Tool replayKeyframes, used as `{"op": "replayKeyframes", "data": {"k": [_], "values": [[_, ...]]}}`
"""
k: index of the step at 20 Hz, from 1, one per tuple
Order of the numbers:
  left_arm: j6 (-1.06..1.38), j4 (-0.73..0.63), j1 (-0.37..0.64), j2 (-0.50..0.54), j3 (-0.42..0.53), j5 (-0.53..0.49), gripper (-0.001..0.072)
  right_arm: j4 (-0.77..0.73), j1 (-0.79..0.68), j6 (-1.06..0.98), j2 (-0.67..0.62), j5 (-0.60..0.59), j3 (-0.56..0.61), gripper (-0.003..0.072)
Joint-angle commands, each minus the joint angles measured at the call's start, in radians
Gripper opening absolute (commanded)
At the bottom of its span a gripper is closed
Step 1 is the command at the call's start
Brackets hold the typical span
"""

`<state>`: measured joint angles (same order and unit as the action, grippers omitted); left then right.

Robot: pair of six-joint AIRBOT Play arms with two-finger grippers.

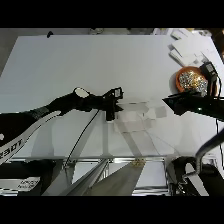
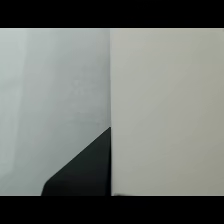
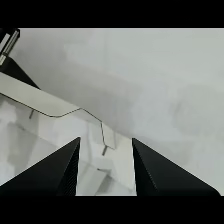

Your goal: Fold the box and place the chain.

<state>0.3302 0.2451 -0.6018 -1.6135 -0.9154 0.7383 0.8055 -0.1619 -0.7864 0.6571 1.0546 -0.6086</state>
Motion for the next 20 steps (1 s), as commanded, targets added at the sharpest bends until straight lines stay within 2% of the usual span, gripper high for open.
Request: {"op": "replayKeyframes", "data": {"k": [1, 5, 8, 20], "values": [[0.051, -0.047, 0.000, -0.006, -0.001, 0.011, 0.0007, 0.006, 0.001, -0.002, 0.001, -0.009, -0.001, 0.0320], [0.047, -0.018, -0.001, -0.019, -0.001, 0.102, 0.0007, 0.006, 0.001, -0.002, 0.001, -0.023, -0.001, 0.0320], [-0.002, 0.048, -0.005, -0.042, -0.001, 0.105, 0.0007, 0.006, 0.001, -0.002, 0.001, -0.023, -0.001, 0.0321], [0.003, 0.059, -0.004, -0.043, -0.001, 0.077, 0.0015, 0.006, 0.001, -0.002, 0.001, -0.022, -0.001, 0.0321]]}}
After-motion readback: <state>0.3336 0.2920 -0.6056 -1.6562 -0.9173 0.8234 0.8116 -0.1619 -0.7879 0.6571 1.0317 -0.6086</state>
